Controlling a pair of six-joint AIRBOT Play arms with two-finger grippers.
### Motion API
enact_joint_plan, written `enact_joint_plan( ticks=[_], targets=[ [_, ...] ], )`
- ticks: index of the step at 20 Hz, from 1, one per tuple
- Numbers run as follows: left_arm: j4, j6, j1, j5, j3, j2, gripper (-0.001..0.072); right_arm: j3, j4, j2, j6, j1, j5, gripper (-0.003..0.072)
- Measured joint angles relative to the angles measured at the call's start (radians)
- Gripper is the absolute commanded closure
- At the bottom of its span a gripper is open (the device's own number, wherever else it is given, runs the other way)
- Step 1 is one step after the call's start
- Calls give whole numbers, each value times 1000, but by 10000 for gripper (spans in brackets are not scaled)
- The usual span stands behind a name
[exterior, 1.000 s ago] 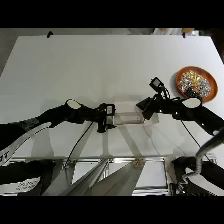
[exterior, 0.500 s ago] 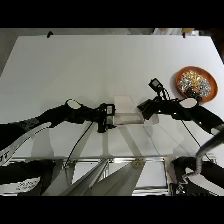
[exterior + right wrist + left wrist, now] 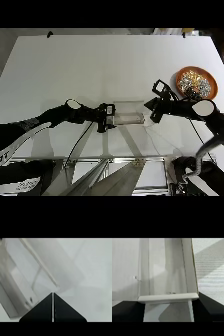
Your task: Fold the box and place the chain.
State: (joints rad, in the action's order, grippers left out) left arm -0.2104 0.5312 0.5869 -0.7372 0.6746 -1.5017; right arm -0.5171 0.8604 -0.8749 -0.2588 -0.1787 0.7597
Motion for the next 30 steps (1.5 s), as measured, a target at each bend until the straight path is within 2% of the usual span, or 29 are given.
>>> enact_joint_plan(
  ticks=[2, 3, 4, 5, 9, 11, 20, 30],
  targets=[
    [0, 0, 0, 0, 0, 0, 315, 0, 148, 12, 21, 0, 45, 671],
    [0, 0, 0, 0, 0, 0, 315, 0, 212, 9, 53, 0, 69, 621],
    [0, 0, 0, 0, 0, 0, 315, 0, 261, 1, 89, 0, 91, 520],
    [0, 0, 0, 0, 0, 0, 315, 0, 299, -11, 130, 0, 109, 455],
    [0, 0, 0, 0, 0, 0, 315, 4, 312, -85, 264, 0, 147, 461],
    [0, 0, 0, 0, 0, 0, 315, 5, 270, -119, 317, 0, 149, 528],
    [0, 0, 0, 0, 0, 0, 315, 6, 48, -206, 449, 0, 117, 528],
    [0, 0, 0, -1, 0, 0, 315, 39, -122, -223, 554, 0, 108, 526]
  ],
)
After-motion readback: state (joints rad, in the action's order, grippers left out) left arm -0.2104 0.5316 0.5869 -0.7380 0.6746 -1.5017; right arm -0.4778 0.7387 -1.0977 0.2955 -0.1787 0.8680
